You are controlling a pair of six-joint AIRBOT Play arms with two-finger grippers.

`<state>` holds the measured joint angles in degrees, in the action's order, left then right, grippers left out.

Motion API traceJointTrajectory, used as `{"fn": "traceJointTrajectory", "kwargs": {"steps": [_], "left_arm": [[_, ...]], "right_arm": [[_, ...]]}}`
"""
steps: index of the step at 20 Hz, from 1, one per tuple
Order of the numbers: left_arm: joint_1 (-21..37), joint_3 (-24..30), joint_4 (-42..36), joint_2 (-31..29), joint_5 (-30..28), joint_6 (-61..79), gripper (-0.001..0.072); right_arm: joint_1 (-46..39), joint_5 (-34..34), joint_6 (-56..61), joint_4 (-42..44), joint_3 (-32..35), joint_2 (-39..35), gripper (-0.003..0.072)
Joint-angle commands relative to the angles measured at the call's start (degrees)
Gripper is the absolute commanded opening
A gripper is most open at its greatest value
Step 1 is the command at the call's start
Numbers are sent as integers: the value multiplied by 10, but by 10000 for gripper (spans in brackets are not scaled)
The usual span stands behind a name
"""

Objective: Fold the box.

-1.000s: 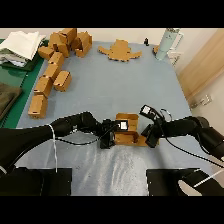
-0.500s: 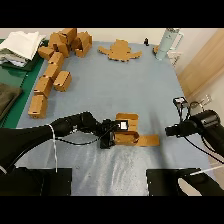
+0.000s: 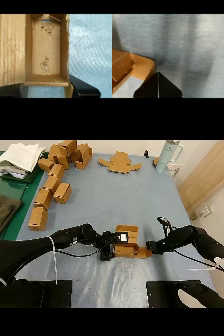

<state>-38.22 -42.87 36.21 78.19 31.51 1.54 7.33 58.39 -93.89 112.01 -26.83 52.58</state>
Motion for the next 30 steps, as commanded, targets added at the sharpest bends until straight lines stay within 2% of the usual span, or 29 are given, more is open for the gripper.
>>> {"fn": "traceJointTrajectory", "kwargs": {"steps": [1,9,10,11,12,15,20,21,22,25,30], "left_arm": [[0,0,0,0,0,0,512],[0,0,0,0,0,0,513],[0,0,0,0,0,0,512],[0,0,0,0,0,0,512],[0,0,0,0,0,0,513],[0,0,0,0,0,0,512],[0,0,0,0,0,0,512],[0,0,0,0,0,0,512],[0,0,0,0,0,0,512],[0,0,0,0,0,0,512],[0,0,0,0,0,0,513]], "right_arm": [[-1,2,-28,62,1,-4,5],[-1,22,-32,87,-6,-45,23],[-1,29,-32,91,-9,-51,136],[-1,30,-32,98,-10,-56,349],[-1,31,-32,106,-13,-58,420],[3,30,-32,119,-14,-57,420],[63,2,-30,128,-14,-43,437],[76,-10,-23,129,-14,-39,553],[86,-22,-15,129,-15,-35,600],[111,-43,35,114,-20,-11,600],[176,-69,142,30,-43,54,596]]}}
